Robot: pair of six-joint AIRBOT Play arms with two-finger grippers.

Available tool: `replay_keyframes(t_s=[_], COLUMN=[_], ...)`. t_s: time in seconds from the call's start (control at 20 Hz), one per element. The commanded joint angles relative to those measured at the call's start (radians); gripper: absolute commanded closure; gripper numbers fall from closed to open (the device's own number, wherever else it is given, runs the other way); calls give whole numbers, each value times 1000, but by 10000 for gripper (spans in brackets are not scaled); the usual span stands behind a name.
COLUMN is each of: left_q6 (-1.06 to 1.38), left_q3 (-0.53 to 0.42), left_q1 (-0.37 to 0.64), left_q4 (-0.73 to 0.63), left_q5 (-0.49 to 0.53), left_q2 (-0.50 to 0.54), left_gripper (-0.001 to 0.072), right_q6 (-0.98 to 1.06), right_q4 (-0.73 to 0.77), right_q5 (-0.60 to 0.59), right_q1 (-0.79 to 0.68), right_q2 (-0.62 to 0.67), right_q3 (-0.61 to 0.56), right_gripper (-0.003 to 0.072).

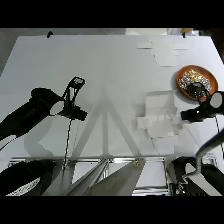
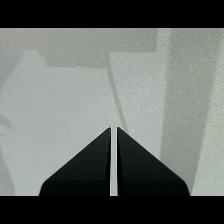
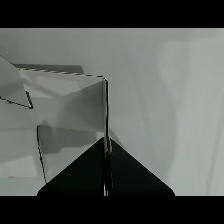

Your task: Fold the box and place the chain.

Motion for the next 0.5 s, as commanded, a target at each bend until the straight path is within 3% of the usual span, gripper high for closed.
replay_keyframes(t_s=[0.0,0.25,0.4,0.45], left_q6=[0,2,14,65], left_q3=[0,0,0,0], left_q1=[0,0,-3,-3], left_q4=[0,2,-26,-55], left_q5=[0,15,172,235], left_q2=[-1,-2,-2,-5], left_gripper=[672,673,652,443], right_q6=[-10,-8,18,18], right_q4=[261,346,350,349], right_q5=[-76,-81,-113,-124], right_q1=[132,281,355,374], right_q2=[140,221,221,221], right_q3=[-117,-171,-171,-171], right_gripper=[666,666,666,666])
